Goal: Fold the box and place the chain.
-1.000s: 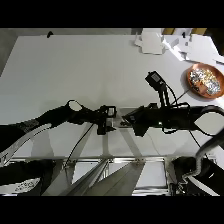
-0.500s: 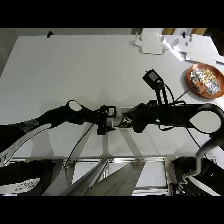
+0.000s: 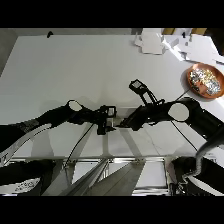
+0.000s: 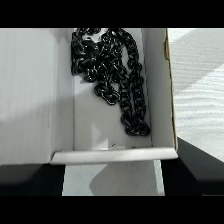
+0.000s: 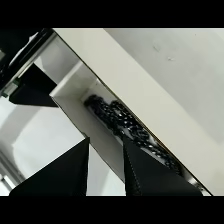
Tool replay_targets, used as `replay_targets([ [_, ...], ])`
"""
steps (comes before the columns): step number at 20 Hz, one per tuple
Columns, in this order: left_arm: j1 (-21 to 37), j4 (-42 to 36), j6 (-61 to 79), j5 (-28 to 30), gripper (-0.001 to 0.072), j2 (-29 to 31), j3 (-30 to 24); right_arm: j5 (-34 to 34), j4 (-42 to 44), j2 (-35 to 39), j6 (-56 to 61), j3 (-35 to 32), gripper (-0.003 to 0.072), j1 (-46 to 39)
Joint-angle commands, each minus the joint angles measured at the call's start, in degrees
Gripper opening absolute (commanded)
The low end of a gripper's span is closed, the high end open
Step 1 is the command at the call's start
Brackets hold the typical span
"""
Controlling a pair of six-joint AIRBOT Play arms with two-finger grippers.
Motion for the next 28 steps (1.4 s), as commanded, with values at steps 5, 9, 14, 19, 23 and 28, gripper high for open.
replay_targets([
  [5, 0.0, 0.0, 0.0, 0.0, 0.0108, 0.04, -0.02, 13.35, -4.66, 6.45, -25.09, -0.02, 0.0174, -13.49],
  [9, 0.0, 0.0, 0.0, 0.0, 0.0108, 0.04, -0.02, 16.15, -6.67, 4.94, -45.31, -0.13, 0.0174, -20.06],
  [14, 0.0, 0.0, 0.0, 0.02, 0.0108, 0.04, -0.02, 15.61, -5.62, -0.9, -62.31, -3.96, 0.0174, -20.55],
  [19, 0.0, 0.0, 0.0, 0.02, 0.0108, 0.04, -0.02, 10.47, -1.29, -7.04, -70.27, -5.92, 0.0176, -19.74],
  [23, 0.0, 0.0, 0.0, 0.0, 0.0108, 0.04, -0.02, 5.68, 1.99, -8.87, -71.49, -5.92, 0.0178, -18.47],
  [28, 0.0, 0.0, 0.0, 0.0, 0.0107, 0.04, -0.02, 6.43, 5.07, -11.74, -71.47, -5.92, 0.0169, -18.47],
])
